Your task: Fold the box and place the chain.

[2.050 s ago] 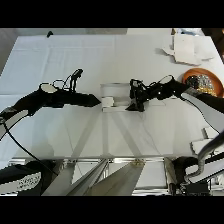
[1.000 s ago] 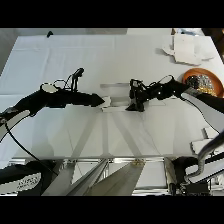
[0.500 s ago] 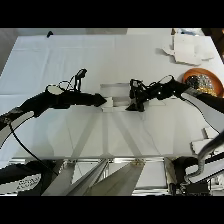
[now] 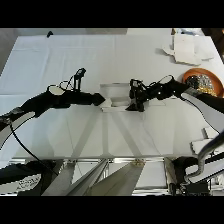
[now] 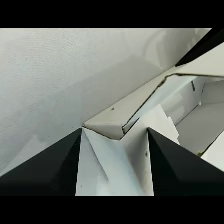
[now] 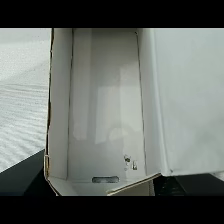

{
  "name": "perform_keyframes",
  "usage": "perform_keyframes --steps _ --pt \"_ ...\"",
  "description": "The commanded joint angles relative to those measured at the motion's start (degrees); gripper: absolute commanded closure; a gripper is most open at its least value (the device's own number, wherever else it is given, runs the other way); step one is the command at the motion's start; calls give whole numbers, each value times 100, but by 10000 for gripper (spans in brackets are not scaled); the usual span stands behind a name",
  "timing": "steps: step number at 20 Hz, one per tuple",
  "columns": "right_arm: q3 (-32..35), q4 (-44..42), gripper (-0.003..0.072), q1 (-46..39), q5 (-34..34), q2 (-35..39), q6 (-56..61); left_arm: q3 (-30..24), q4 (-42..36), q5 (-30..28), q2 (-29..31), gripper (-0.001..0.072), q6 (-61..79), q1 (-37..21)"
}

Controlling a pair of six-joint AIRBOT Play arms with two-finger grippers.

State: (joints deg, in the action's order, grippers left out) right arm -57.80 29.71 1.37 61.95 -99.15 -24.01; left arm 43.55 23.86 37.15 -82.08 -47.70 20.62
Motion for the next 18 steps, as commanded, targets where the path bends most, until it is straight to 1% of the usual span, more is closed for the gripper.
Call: perform_keyframes --steps 1,6,11,12,14,16,18 --pt "-4 0 168 0 2 -2 2 4 44 -55 -4 251 -33 35" --pt "-4 0 168 0 2 -2 2 22 428 -13 -4 251 -35 177" --pt "-4 0 168 0 4 -2 2 258 562 33 -2 252 -225 203" --pt "-4 0 168 0 2 -2 2 315 743 50 -2 252 -400 203" --pt "-4 0 168 0 2 -2 2 415 1388 195 -4 252 -951 203" --pt "-4 0 168 0 2 -2 2 498 1987 518 -4 252 -1506 203" --pt "-4 0 168 0 2 -2 2 518 2081 728 -4 252 -1720 203"
